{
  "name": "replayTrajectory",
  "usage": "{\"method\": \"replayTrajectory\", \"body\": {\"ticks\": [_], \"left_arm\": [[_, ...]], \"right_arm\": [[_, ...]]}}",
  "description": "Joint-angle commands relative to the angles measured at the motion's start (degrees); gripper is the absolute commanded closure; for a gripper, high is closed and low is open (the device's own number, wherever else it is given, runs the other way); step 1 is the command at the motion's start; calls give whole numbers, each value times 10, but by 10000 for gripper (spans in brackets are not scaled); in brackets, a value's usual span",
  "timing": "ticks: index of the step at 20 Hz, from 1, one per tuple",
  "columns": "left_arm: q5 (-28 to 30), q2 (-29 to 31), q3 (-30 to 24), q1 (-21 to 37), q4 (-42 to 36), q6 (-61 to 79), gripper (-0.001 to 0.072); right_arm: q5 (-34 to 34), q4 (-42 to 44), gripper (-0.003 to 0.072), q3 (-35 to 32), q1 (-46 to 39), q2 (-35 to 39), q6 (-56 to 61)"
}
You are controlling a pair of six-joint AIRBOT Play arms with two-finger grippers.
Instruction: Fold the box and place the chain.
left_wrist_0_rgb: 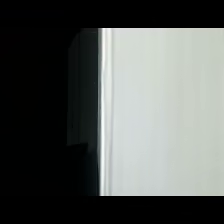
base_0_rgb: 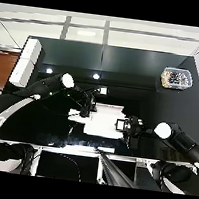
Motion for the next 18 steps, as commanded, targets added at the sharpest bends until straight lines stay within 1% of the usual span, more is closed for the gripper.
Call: {"method": "replayTrajectory", "body": {"ticks": [1, 4, 6, 7, 11, 15, 18], "left_arm": [[1, 0, 0, 0, 0, 0, 685], [1, 0, 0, 0, 0, 0, 685], [0, 0, 0, 0, 0, 0, 685], [1, 0, 0, 0, 0, 0, 685], [0, 0, 0, 0, 0, 0, 685], [0, 0, 0, 0, 0, 0, 684], [0, 0, 0, 0, 0, 0, 685]], "right_arm": [[-24, 11, 46, -3, 13, 0, 0], [-24, 58, 46, -5, 13, -5, 0], [-45, 113, 48, -3, 12, -5, 8], [-54, 121, 48, 2, 12, -5, 12], [-53, 75, 48, 25, -3, -5, 32], [-49, 61, 48, 50, -25, -5, 32], [-43, 16, 48, 63, -35, -5, 32]]}}
